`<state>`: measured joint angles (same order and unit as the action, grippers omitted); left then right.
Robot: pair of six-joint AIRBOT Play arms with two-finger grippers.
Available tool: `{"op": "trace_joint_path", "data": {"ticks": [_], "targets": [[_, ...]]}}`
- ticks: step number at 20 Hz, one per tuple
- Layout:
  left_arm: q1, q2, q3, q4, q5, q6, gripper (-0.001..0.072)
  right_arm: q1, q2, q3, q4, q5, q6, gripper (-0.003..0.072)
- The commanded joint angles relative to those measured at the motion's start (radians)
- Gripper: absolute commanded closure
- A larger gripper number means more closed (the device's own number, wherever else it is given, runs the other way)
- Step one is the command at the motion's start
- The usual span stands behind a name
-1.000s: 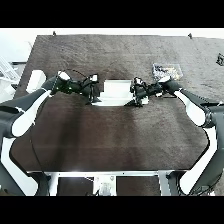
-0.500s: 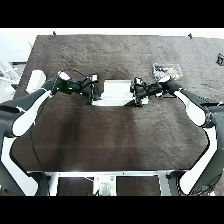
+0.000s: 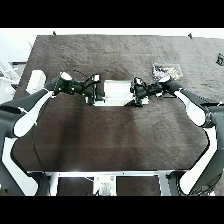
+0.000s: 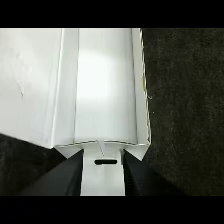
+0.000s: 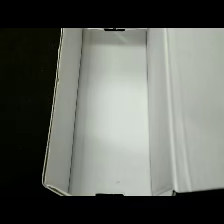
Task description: Fold the box and place the chain.
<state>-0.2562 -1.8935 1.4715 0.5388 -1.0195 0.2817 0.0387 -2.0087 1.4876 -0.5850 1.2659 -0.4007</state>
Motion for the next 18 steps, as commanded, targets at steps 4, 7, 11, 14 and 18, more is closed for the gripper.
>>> {"op": "trace_joint_path", "data": {"ticks": [4,7,11,14,18], "targets": [[-0.022,-0.034,0.000,-0.050,0.013,0.019,0.0420,0.000,0.000,0.000,0.001,0.000,0.000,0.0096],[-0.042,-0.060,0.000,-0.075,0.024,0.043,0.0419,0.000,0.000,0.000,0.001,0.000,0.000,0.0095],[-0.042,-0.063,0.000,-0.079,0.056,0.040,0.0282,0.000,0.000,0.000,0.001,0.000,0.000,0.0096],[-0.042,-0.063,0.000,-0.099,0.066,0.041,0.0282,0.000,0.000,0.000,0.001,0.000,0.000,0.0095],[-0.042,-0.063,0.000,-0.114,0.065,0.040,0.0281,0.000,0.000,0.000,0.001,0.000,0.000,0.0096]]}}
